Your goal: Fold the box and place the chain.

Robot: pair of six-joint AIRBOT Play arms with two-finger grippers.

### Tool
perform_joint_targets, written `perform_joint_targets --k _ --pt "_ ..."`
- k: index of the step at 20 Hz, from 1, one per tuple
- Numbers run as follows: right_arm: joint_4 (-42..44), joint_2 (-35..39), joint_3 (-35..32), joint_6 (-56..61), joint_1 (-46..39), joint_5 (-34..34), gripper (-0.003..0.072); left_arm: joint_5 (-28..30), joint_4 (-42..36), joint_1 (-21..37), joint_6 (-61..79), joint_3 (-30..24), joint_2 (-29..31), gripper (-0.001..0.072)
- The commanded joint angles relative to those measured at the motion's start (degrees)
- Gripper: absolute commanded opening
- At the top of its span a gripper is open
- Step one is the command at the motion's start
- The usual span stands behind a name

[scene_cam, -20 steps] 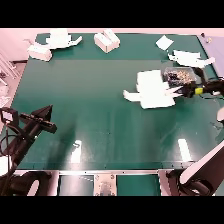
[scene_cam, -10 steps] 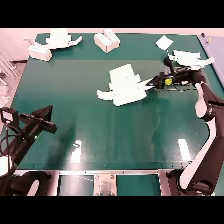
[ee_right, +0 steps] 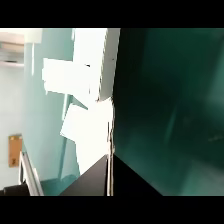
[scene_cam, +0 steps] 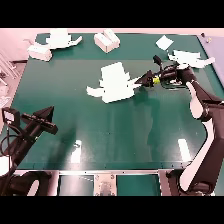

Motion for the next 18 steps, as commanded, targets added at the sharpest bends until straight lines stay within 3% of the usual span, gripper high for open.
perform_joint_targets --k 1,8,10,11,12,18 --pt "0.1 6.1 -8.3 -5.2 0.2 -5.9 0.0 0.0 0.0 0.0 0.0 0.0 0.0 0.0023" --pt "3.2 19.2 -29.9 -17.4 0.8 -21.6 0.0 0.4 -0.6 0.0 0.0 0.0 0.0 0.0023" --pt "4.4 19.8 -33.4 -18.7 0.7 -21.9 0.0001 0.3 -0.6 0.0 0.0 0.0 0.0 0.0027" --pt "4.5 19.5 -34.3 -19.1 0.7 -21.5 0.0001 0.3 -0.6 0.0 0.0 0.0 0.0 0.0247" --pt "4.5 19.3 -34.8 -19.8 0.7 -21.5 0.0001 0.5 -0.7 0.0 -0.1 0.0 0.0 0.0358" --pt "5.7 18.1 -34.8 -22.8 0.7 -22.1 0.0001 -0.1 -1.5 0.0 0.0 0.2 0.0 0.0358"
